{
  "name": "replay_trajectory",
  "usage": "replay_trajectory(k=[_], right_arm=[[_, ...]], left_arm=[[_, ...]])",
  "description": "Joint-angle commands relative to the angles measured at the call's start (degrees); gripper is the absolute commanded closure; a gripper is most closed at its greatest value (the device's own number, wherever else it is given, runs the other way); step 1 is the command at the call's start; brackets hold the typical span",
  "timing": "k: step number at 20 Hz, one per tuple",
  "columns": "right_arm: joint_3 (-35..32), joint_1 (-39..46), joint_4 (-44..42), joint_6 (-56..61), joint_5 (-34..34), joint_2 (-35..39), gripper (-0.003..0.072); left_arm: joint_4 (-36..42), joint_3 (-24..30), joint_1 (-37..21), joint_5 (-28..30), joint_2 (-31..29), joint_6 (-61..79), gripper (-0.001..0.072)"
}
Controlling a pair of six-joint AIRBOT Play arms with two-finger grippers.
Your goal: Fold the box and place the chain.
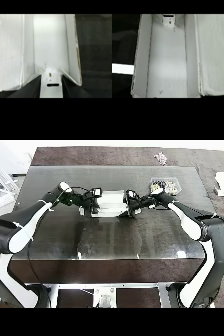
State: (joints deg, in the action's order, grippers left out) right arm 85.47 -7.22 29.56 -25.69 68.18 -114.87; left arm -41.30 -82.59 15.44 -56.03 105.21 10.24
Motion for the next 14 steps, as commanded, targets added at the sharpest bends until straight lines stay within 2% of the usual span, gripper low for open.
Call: replay_trajectory(k=[1,3,4,5,12,13,14], right_arm=[[0.02,-0.07,-0.02,-0.07,0.02,0.0,0.0094],[0.02,-0.07,0.0,-0.07,0.02,0.0,0.0094],[0.02,-0.07,-0.02,-0.07,0.02,0.0,0.0094],[0.02,-0.07,0.0,-0.07,0.02,0.0,0.0094],[0.02,-0.07,-0.02,-0.07,0.02,0.0,0.0094],[0.02,-0.07,-0.02,-0.07,0.02,0.0,0.0094],[0.02,-0.07,0.0,-0.07,0.02,0.0,0.0094]], left_arm=[[4.48,0.04,0.24,3.69,0.28,2.19,0.0402],[4.48,0.04,0.24,5.44,0.28,2.29,0.04],[4.5,0.04,0.24,5.68,0.28,2.27,0.0314],[4.5,0.04,0.24,5.75,0.28,2.29,0.0264],[4.28,0.04,0.22,4.07,0.33,2.82,0.0261],[4.2,0.04,0.22,3.89,0.48,2.78,0.0181],[4.07,0.04,0.22,3.91,0.74,2.05,0.0145]])
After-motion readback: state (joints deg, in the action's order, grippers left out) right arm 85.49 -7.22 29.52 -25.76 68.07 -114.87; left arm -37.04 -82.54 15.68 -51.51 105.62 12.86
